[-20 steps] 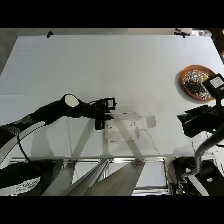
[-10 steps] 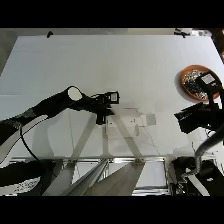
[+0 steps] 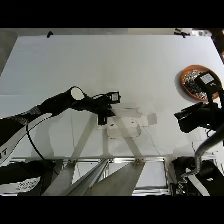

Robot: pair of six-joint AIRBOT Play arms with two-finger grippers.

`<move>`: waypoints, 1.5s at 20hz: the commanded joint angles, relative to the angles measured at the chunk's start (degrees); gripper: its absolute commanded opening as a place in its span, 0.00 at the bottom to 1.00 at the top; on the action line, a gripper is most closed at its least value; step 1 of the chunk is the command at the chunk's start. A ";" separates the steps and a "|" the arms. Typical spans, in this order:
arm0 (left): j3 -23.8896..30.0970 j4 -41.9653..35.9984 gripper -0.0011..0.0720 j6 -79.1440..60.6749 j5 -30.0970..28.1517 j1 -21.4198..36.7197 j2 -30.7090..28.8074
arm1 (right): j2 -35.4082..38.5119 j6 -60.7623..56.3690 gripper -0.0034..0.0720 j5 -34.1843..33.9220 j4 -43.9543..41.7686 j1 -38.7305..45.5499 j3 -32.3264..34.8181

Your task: Fold the box and place the chain.

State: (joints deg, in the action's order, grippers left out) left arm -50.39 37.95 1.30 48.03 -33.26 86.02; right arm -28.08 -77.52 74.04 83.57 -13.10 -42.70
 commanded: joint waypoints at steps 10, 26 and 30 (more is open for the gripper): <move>0.00 0.46 0.03 0.07 0.00 -0.02 0.22 | -0.04 -0.02 0.50 0.02 0.00 -0.04 0.02; 0.00 0.44 0.03 0.07 0.22 -0.04 0.22 | -0.04 19.65 0.50 -3.67 -8.63 -0.39 4.81; 0.00 0.44 0.03 0.07 0.20 -0.04 0.22 | -0.04 29.05 0.14 -7.93 -15.39 -0.42 11.76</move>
State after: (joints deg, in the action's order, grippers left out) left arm -50.41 38.39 1.37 48.25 -33.26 86.21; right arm -28.10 -56.47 69.12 73.43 -13.43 -34.76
